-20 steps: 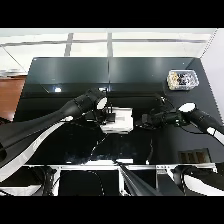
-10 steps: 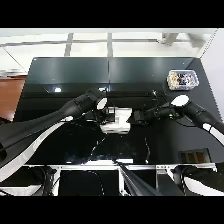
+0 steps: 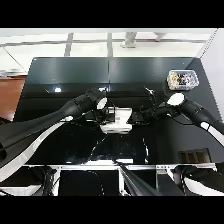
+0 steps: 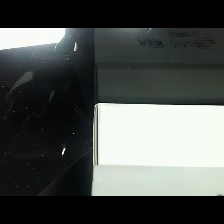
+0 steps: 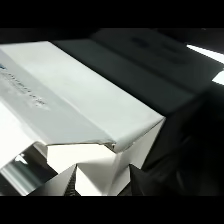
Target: Fold the box and place the chain.
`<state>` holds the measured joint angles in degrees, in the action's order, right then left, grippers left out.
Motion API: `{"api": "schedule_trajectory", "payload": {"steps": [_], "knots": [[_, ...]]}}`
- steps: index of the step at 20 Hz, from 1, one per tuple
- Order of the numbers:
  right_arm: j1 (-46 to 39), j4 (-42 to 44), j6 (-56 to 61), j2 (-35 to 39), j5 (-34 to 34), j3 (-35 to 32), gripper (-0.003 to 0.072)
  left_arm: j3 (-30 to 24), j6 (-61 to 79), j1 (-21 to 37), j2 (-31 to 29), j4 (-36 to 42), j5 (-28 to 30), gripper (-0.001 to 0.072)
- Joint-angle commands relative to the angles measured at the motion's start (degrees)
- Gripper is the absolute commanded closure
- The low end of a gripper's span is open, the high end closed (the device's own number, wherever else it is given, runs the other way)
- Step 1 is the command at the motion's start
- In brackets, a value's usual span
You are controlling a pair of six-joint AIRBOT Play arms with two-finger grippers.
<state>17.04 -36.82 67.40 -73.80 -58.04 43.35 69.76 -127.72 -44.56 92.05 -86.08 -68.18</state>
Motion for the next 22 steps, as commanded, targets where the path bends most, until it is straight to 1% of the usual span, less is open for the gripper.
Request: {"api": "schedule_trajectory", "payload": {"steps": [1, 4, 5, 8, 11, 12, 14, 16, 19, 22], "knots": [[2.93, -9.4, 8.37, -0.04, 1.16, 2.78, 0.033, -0.02, -0.02, 0.0, 0.04, 0.0, 0.02, 0.0683], [7.67, -20.37, 21.27, -0.44, 1.16, 6.43, 0.0331, -0.02, -0.02, 0.0, 0.04, 0.0, 0.02, 0.0683], [9.22, -22.6, 24.61, -1.16, 0.55, 7.5, 0.0331, -0.02, -0.02, 0.0, 0.04, 0.02, 0.02, 0.0683], [13.99, -27.54, 32.85, -4.94, -2.19, 12.22, 0.0332, -0.02, -0.02, 0.0, 0.04, 0.0, 0.02, 0.0683], [17.53, -37.18, 44.13, -7.93, -6.69, 16.28, 0.0332, -0.02, -0.02, 0.0, 0.04, 0.0, 0.04, 0.0683], [18.14, -38.75, 46.75, -8.28, -7.23, 16.59, 0.0332, -0.02, -0.02, 0.0, 0.04, 0.0, 0.02, 0.0683], [18.58, -38.88, 49.68, -8.7, -7.23, 16.59, 0.0398, -0.02, -0.02, 0.0, 0.04, 0.0, 0.02, 0.0683], [18.97, -39.74, 53.62, -9.05, -7.15, 16.63, 0.0398, -0.02, -0.02, 0.0, 0.04, 0.0, 0.02, 0.0683], [20.98, -43.36, 58.47, -10.05, -6.64, 16.7, 0.0398, -0.02, -0.02, 0.0, 0.04, 0.0, 0.04, 0.0683], [23.02, -44.65, 60.78, -11.93, -6.23, 16.7, 0.0399, -0.02, -0.02, 0.0, 0.04, 0.0, 0.02, 0.0683]]}}
